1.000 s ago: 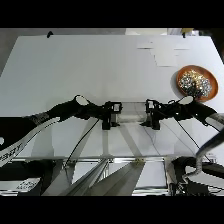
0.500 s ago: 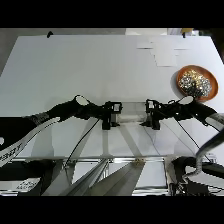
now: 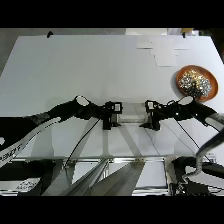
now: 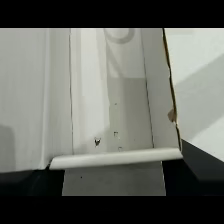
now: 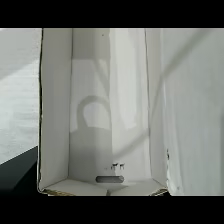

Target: Fold the box and place the chain.

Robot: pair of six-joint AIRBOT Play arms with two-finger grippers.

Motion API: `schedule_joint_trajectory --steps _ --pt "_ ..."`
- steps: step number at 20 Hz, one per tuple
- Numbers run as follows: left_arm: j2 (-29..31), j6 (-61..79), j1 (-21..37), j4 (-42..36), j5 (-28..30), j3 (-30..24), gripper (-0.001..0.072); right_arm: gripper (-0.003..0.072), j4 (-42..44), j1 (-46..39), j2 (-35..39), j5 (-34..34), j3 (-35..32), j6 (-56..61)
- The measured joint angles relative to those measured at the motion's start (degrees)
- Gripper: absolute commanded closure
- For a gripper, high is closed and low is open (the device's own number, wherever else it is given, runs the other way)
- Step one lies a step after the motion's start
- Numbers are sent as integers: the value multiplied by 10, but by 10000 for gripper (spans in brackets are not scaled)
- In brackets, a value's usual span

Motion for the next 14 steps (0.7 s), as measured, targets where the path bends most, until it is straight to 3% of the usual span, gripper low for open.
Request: schedule_joint_trajectory --steps 5,10,14 --pt "0 -2 0 0 0 0 540 -7 -39 0 37 -4 0 63" --pt "0 -2 0 1 -1 0 540 11 -144 0 114 -11 0 168" --pt "0 -2 0 1 -1 0 540 179 -235 0 183 -3 0 245"
